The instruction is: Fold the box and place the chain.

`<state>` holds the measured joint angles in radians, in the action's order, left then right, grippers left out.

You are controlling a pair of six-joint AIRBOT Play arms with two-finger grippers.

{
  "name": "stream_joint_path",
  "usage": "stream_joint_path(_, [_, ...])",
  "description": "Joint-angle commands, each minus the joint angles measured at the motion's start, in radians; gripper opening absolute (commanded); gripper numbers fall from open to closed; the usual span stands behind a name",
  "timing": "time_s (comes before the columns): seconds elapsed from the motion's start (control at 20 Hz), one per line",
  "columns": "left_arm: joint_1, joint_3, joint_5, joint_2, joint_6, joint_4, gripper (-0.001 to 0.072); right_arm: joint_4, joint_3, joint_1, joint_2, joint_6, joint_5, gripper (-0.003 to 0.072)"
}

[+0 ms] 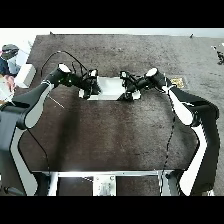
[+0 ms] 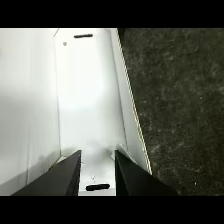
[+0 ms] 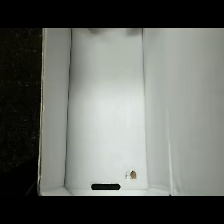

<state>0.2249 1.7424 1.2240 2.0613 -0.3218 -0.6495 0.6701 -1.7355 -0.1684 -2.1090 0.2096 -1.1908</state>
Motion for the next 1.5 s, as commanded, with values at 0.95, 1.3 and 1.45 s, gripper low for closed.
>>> stream_joint_path(0.95, [-0.071, 0.001, 0.108, 0.005, 0.122, 0.035, 0.0015, -0.001, 0.0, 0.0, 0.0, -0.001, 0.002, 0.0162])
stream_joint_path(1.3, [-0.125, 0.003, 0.149, -0.107, 0.353, 0.042, 0.0006, -0.001, 0.0, 0.0, 0.0, -0.001, 0.002, 0.0162])
stream_joint_path(1.45, [-0.154, 0.0, 0.048, -0.18, 0.671, -0.003, 0.0005, -0.001, 0.0, 0.0, 0.0, -0.001, 0.002, 0.0162])
